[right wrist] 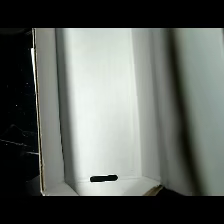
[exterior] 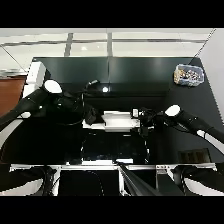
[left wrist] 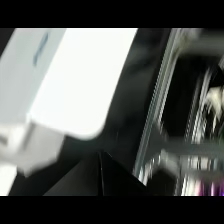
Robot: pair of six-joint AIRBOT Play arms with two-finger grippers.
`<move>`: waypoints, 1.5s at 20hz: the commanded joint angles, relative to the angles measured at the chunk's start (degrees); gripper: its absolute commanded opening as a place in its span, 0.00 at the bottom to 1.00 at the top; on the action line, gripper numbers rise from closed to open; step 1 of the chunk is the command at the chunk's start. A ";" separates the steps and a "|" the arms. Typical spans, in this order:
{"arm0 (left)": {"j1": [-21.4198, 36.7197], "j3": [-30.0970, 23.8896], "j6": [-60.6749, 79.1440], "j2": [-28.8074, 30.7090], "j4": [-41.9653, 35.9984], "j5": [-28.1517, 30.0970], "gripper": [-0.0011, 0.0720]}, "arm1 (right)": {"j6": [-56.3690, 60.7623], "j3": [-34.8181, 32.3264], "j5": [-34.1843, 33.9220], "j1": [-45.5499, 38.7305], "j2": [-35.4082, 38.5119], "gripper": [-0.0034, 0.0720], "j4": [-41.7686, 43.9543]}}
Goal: Fold the box and place the chain.
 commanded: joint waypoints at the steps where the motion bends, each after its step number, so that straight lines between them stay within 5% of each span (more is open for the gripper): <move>1: 0.22 -3.65 6.45 -0.13 -15.52 22.01 0.05 | 0.02 0.02 -0.02 0.07 -0.02 0.43 0.02; 3: -0.48 -2.80 6.43 -1.90 -13.62 28.98 0.05 | 0.02 0.00 -0.02 0.07 -0.02 0.43 0.02; 9: -2.67 2.80 -10.34 -8.41 11.98 23.89 0.05 | 0.02 0.00 -0.02 0.07 -0.02 0.43 0.02; 16: -1.77 5.05 -10.21 -10.29 12.04 15.82 0.05 | 0.02 0.02 -0.02 0.07 -0.02 0.43 0.02; 20: 3.08 8.79 -13.38 -4.61 13.16 9.77 0.05 | 0.02 0.02 -0.02 0.07 -0.02 0.43 0.02; 24: 12.17 2.86 -10.34 7.61 12.87 13.40 0.05 | 0.02 0.02 -0.02 0.07 -0.02 0.43 0.02; 26: 16.70 -3.93 -0.68 12.57 3.93 18.69 0.06 | 0.02 0.02 -0.02 0.07 -0.02 0.43 0.02; 28: 18.18 -9.97 21.33 13.88 -7.96 13.27 0.06 | 0.02 0.00 -0.02 0.07 -0.02 0.43 0.02; 29: 17.64 -11.96 28.76 13.49 -7.72 9.68 0.06 | 0.02 0.02 -0.02 0.07 -0.02 0.43 0.02; 30: 16.72 -13.16 34.27 13.00 -4.98 8.48 0.25 | 0.02 0.02 -0.02 0.07 -0.02 0.43 0.02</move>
